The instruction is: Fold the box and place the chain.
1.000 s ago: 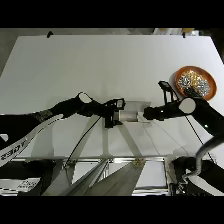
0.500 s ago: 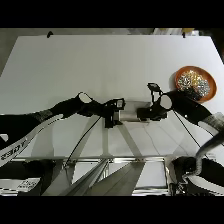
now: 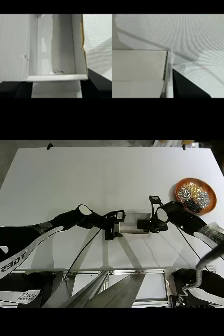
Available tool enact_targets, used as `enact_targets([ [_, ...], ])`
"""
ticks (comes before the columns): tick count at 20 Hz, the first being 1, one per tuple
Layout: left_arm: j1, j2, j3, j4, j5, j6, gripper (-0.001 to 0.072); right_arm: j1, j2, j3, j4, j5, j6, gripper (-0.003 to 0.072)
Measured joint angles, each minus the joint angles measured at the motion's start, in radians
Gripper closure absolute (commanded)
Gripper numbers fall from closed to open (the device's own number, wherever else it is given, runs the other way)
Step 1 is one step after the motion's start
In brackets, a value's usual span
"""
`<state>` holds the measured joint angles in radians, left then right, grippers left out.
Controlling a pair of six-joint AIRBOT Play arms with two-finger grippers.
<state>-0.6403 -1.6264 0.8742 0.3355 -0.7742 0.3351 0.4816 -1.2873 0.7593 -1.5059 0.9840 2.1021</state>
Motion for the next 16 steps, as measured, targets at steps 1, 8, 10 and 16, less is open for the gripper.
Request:
enact_targets([
  [1, 0.000, 0.000, 0.000, 0.000, 0.000, 0.000, 0.0437, 0.006, 0.000, 0.000, -0.005, -0.008, 0.000, 0.0642],
  [8, 0.001, 0.000, 0.000, 0.001, 0.001, 0.000, 0.0437, 0.038, -0.001, 0.001, -0.017, -0.059, -0.034, 0.0424],
  [10, 0.000, 0.000, 0.000, 0.001, -0.002, 0.002, 0.0437, 0.040, 0.006, 0.001, -0.018, -0.056, -0.038, 0.0407],
  [16, 0.000, 0.000, 0.000, 0.001, -0.002, 0.002, 0.0437, 0.003, 0.148, 0.023, -0.053, 0.027, -0.185, 0.0287],
])
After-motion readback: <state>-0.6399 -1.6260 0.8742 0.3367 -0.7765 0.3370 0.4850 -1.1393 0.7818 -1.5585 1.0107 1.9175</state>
